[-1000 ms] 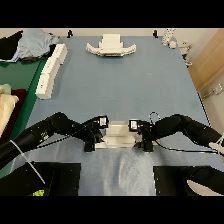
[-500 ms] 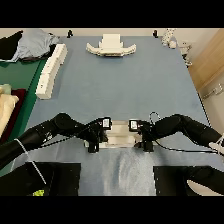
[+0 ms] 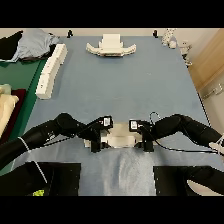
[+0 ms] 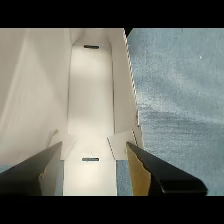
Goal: Fold the box.
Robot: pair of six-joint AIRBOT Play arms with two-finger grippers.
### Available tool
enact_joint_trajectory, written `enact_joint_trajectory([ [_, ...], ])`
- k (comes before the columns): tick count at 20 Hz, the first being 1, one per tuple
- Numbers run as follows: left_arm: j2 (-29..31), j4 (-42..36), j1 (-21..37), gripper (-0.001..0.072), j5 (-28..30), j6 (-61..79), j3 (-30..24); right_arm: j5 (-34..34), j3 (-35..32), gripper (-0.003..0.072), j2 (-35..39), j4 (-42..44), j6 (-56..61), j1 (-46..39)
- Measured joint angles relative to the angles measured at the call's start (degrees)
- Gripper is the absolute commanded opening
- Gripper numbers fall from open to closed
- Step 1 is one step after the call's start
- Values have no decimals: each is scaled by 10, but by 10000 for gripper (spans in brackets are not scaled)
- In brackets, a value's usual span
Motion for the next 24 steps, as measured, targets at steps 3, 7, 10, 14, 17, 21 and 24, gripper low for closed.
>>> enact_joint_trajectory([
  [3, -3, 0, 0, 636, 0, -11, 0, 0, 0, 415, 0, 0, 0, 0],
  [7, 3, 26, 0, 13, -6, -49, 3, 0, 0, 415, 0, 0, 1, 0],
  [10, 30, 104, 0, 12, -15, -146, 12, 0, 0, 415, 0, 1, 1, 0],
  [14, 93, 245, 1, 12, -50, -341, 29, 0, 0, 416, 0, 1, 1, 0],
  [17, 149, 354, 1, 12, -93, -552, 35, 0, 0, 415, 0, 1, 1, 0],
  [21, 192, 466, 1, 12, -154, -840, 35, 0, 0, 415, 0, 1, 1, 0],
  [24, 197, 488, 1, 12, -164, -981, 19, 0, 0, 415, 0, 1, 1, 0],
])
